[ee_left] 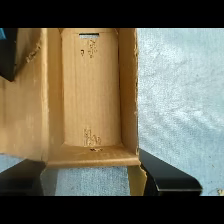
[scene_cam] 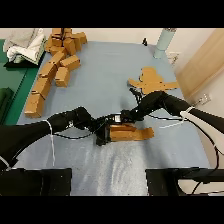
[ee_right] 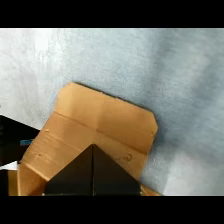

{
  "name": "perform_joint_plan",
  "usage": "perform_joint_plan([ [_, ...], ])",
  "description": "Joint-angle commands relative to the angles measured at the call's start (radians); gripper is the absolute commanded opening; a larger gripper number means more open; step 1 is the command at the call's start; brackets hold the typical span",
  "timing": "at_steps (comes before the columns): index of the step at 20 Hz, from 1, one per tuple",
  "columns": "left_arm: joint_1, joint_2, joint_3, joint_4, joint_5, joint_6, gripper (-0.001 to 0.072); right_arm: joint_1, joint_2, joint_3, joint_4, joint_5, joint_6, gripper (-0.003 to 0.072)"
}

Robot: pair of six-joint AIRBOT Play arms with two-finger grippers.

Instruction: Fold the box.

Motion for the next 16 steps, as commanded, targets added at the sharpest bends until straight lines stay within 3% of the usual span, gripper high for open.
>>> perform_joint_plan([
  [1,0.000,0.001,0.001,0.000,0.000,0.000,0.0396,0.011,-0.033,0.005,-0.003,-0.010,-0.055,0.0005],
  [6,0.000,0.001,0.001,0.000,0.000,0.000,0.0396,0.009,0.044,0.007,-0.005,-0.012,-0.106,0.0005],
  [12,0.000,0.001,0.001,0.000,0.000,0.000,0.0396,0.011,0.350,-0.007,-0.182,-0.088,-0.114,0.0005],
  [16,0.000,0.001,0.001,0.000,0.000,0.000,0.0396,0.024,0.599,-0.148,-0.183,-0.180,-0.167,0.0005],
])
